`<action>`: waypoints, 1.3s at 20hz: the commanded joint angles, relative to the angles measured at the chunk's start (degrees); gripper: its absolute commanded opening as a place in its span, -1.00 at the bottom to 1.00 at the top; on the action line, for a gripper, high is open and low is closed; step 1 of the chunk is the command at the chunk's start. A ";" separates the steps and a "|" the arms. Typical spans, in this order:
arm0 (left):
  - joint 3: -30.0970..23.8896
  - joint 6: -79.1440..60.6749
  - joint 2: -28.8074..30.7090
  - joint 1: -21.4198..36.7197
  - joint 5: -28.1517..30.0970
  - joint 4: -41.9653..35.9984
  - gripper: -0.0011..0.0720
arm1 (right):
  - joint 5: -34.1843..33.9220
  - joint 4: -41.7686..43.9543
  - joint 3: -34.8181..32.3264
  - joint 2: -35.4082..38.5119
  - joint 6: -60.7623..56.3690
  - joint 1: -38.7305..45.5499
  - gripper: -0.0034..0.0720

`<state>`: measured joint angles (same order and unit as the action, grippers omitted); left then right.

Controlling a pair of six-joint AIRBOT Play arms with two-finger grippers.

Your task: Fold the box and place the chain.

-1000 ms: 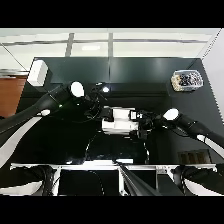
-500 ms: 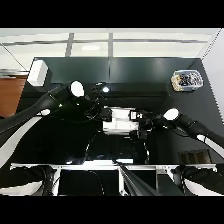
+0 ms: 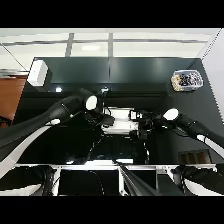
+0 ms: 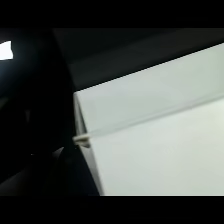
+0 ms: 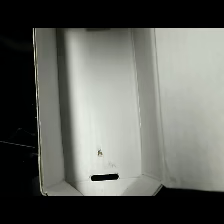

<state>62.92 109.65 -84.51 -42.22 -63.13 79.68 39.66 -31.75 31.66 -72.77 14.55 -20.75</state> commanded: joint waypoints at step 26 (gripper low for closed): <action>6.34 19.80 -6.45 -6.58 -3.89 8.41 -0.02 | 0.09 -0.02 -0.02 -0.02 0.00 -0.07 0.20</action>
<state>69.17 129.38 -90.39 -48.86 -66.67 87.83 39.72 -31.77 31.68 -72.77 14.57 -20.75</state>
